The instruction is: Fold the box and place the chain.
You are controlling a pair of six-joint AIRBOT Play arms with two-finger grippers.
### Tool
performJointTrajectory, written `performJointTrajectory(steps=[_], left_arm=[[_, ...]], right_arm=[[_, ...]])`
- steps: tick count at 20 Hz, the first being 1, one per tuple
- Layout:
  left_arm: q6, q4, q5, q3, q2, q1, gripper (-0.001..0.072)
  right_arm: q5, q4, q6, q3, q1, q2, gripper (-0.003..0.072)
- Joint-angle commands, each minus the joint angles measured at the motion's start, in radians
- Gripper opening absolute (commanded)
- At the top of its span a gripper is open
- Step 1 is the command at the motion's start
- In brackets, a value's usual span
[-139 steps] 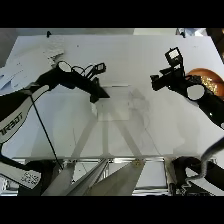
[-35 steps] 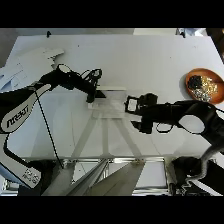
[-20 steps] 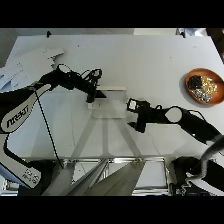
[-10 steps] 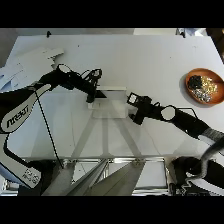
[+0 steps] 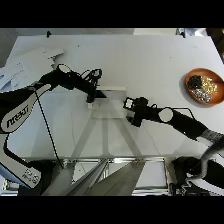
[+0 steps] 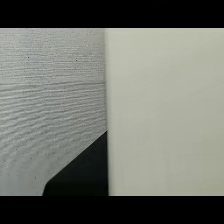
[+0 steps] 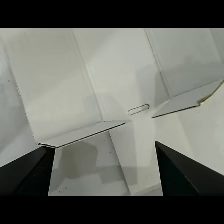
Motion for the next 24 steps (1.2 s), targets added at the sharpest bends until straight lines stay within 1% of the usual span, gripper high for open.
performJointTrajectory(steps=[1, 4, 8, 13, 17, 19, 21, 24], left_arm=[[0.0, 0.0, 0.0, 0.001, 0.0, 0.001, 0.0012], [0.0, 0.0, 0.0, 0.001, 0.0, 0.001, 0.0012], [0.0, 0.0, 0.0, 0.001, 0.0, 0.001, 0.0012], [0.0, 0.0, 0.0, 0.001, 0.0, 0.001, 0.0012], [0.0, 0.0, 0.001, 0.001, 0.0, 0.001, 0.0012], [0.0, 0.0, 0.0, 0.001, 0.0, 0.001, 0.0012], [0.0, 0.0, 0.0, 0.001, 0.0, 0.001, 0.0012], [0.0, 0.0, 0.0, 0.001, 0.0, 0.001, 0.0012]], right_arm=[[-0.008, 0.043, -0.006, 0.0, 0.008, 0.0, 0.067], [-0.008, 0.073, -0.006, 0.0, 0.008, 0.0, 0.067], [0.01, -0.018, -0.005, 0.0, 0.008, 0.0, 0.067], [0.012, -0.04, -0.005, -0.001, 0.008, 0.0, 0.067], [0.04, -0.006, -0.002, -0.001, 0.008, 0.0, 0.067], [0.02, 0.04, -0.003, -0.001, 0.008, 0.0, 0.067], [-0.012, 0.052, 0.004, -0.001, 0.008, 0.0, 0.067], [-0.097, 0.057, 0.097, -0.001, 0.008, 0.0, 0.067]])
